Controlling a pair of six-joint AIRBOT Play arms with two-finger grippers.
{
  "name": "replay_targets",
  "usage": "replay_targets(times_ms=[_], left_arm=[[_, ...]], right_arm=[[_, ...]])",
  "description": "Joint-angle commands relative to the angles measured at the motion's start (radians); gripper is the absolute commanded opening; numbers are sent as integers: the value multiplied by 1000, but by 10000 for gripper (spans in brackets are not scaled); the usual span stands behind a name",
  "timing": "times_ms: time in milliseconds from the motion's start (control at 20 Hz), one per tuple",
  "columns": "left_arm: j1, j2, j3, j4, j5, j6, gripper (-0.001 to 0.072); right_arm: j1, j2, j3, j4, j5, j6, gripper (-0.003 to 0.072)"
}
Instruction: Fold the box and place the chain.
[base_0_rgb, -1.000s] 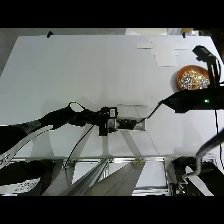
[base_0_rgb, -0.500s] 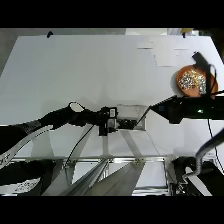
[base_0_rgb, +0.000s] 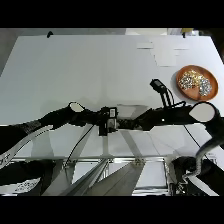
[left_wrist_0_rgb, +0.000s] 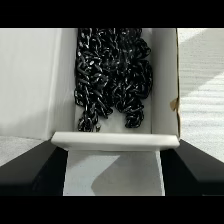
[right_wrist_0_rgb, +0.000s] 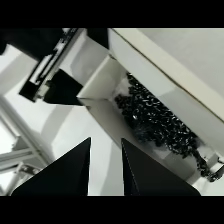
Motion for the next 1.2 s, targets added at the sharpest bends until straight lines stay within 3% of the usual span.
replay_targets(times_ms=[0, 250, 300, 350, 400, 700, 800, 900, 1150], left_arm=[[0, 1, 0, 0, 0, 0, 206], [0, 1, 0, 0, 0, 0, 206], [0, 1, 0, 0, 0, 0, 206], [0, 1, 0, 0, 0, 0, 206], [0, 1, 0, 0, 0, 0, 206], [0, 1, 0, 0, 0, 0, 206], [0, 1, 0, 0, 0, 0, 206], [0, 1, 0, 0, 0, 0, 206], [0, 1, 0, 0, 0, 0, 206]], right_arm=[[33, -48, -1, -45, -77, -51, 226], [-91, -13, 121, -49, 130, -481, 218], [-140, -8, 126, -44, 135, -560, 198], [-190, -11, 126, -53, 135, -631, 98], [-237, -14, 126, -79, 135, -715, 80], [-340, -55, 113, -356, 152, -921, 123], [-334, -80, 85, -338, 135, -960, 124], [-309, -113, 45, -283, 140, -1112, 207], [-281, -184, -19, -236, 144, -1305, 235]])
